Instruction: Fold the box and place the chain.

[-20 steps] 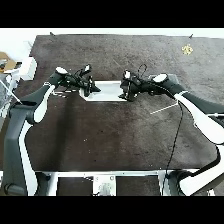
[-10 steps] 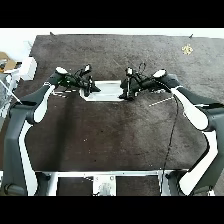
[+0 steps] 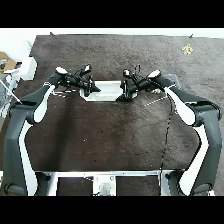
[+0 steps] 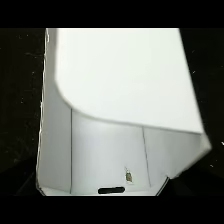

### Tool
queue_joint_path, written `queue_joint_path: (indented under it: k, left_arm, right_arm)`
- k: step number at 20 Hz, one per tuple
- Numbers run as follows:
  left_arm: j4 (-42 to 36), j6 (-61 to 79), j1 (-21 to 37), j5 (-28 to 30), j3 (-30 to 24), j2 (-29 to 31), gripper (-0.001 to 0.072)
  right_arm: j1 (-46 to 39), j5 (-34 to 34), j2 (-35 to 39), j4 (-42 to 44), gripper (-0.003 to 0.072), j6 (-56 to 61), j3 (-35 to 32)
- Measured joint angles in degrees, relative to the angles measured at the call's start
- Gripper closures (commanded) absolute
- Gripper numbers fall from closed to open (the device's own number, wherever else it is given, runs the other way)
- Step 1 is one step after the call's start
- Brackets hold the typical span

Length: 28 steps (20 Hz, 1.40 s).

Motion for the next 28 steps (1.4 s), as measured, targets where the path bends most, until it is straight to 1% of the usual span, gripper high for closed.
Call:
queue_joint_path:
  k: [6,13,14,16,17,20,21,28]
  left_arm:
    - [0.0,0.0,0.0,0.0,0.0,0.0,0.0695]
    - [0.0,0.0,0.0,0.0,0.0,0.0,0.0695]
    - [0.0,0.0,0.0,0.0,0.0,0.0,0.0695]
    - [0.0,0.0,0.0,0.0,0.0,0.0,0.0696]
    - [0.0,0.0,0.0,0.0,0.0,0.0,0.0695]
    - [0.0,0.0,0.0,-0.1,0.0,0.0,0.0695]
    - [0.0,0.0,0.0,-0.1,0.0,0.0,0.0695]
    - [0.0,0.0,0.0,-0.1,0.0,0.0,0.0695]
  right_arm:
    - [0.2,1.1,-2.0,0.0,0.0011,-0.3,1.9]
    - [0.7,1.2,-3.0,-0.2,0.0012,-1.0,2.4]
    - [0.7,1.2,-3.1,-0.2,0.0047,-1.1,2.5]
    - [0.7,1.0,-3.2,-0.3,0.0061,-1.2,2.6]
    - [0.7,1.0,-3.2,-0.4,0.0121,-1.2,2.7]
    - [0.7,0.9,-3.3,-0.7,0.0133,-1.2,2.7]
    - [0.7,0.9,-3.3,-1.0,0.0188,-1.2,2.7]
    - [0.7,0.6,-3.3,-1.7,0.0187,-1.5,2.7]
